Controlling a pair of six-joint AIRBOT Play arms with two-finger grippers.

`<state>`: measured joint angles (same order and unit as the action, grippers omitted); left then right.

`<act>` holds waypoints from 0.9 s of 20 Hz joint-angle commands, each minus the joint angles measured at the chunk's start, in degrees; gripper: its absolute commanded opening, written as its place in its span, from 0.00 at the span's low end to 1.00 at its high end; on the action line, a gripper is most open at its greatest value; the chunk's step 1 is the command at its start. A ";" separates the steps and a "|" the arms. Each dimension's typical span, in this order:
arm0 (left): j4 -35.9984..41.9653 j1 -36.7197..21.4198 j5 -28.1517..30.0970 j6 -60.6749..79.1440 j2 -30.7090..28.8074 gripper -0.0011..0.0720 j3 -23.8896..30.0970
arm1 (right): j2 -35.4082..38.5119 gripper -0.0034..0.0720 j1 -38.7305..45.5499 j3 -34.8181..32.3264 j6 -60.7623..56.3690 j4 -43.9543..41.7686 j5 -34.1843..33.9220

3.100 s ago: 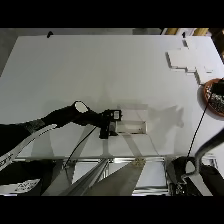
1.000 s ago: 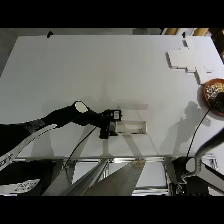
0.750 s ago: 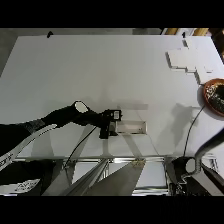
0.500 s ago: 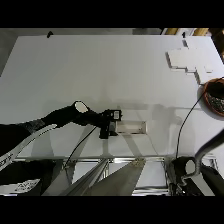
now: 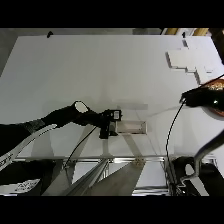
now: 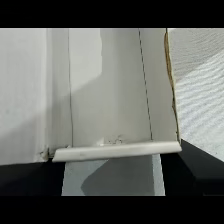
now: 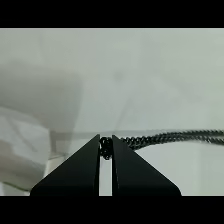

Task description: Fold the box and place the chain.

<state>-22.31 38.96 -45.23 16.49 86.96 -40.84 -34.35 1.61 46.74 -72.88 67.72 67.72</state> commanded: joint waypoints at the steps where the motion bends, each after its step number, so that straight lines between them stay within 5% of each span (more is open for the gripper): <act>1: -0.02 -0.04 0.00 0.00 -0.02 0.41 0.02 | 2.86 0.07 -8.74 0.04 5.29 -6.84 4.72; 5: -0.02 -0.04 0.00 0.00 -0.02 0.41 0.02 | 2.91 0.07 -17.51 0.02 6.05 -6.99 5.77; 12: 0.00 -0.04 0.00 0.00 -0.02 0.41 0.02 | 2.91 0.07 -30.29 -6.27 14.05 -10.95 -3.23; 18: -0.02 -0.04 0.00 0.00 -0.02 0.41 0.02 | 2.82 0.07 -33.16 -19.69 21.88 -15.37 -23.56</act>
